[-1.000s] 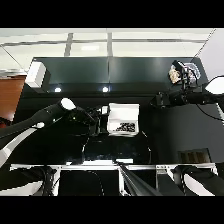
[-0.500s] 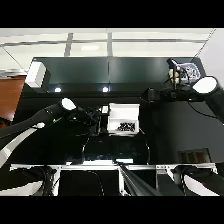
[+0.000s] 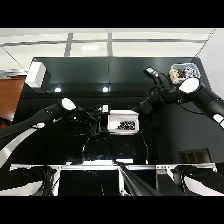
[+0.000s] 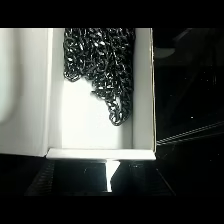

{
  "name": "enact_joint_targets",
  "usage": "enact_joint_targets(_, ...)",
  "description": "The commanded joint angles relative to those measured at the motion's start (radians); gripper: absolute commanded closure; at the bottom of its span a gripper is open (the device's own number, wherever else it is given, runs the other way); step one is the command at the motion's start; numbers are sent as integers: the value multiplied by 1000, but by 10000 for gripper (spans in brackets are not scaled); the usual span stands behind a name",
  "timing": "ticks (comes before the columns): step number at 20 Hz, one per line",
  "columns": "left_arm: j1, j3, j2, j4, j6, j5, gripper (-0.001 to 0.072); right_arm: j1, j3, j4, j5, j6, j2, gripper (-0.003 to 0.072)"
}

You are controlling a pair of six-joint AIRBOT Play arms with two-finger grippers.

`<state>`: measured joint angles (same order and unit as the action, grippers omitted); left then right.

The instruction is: Fold the box and place the chain.

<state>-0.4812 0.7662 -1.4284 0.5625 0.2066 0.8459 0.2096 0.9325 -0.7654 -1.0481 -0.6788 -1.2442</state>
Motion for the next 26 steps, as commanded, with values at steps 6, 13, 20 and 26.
enact_joint_targets(6, 1, 1, 0, 2, -2, -4, 371, 22, 13, -1, -181, 306, -2, -24)
enact_joint_targets(13, 0, 1, 0, 2, -2, -4, 371, 113, -55, -3, -82, 385, -2, -25)
enact_joint_targets(20, 0, 1, 0, 2, -2, -4, 371, 117, -55, -10, -99, 384, -2, 45)
enact_joint_targets(26, 0, 1, 0, 2, -2, -4, 371, 117, -55, -10, -134, 380, -2, 448)
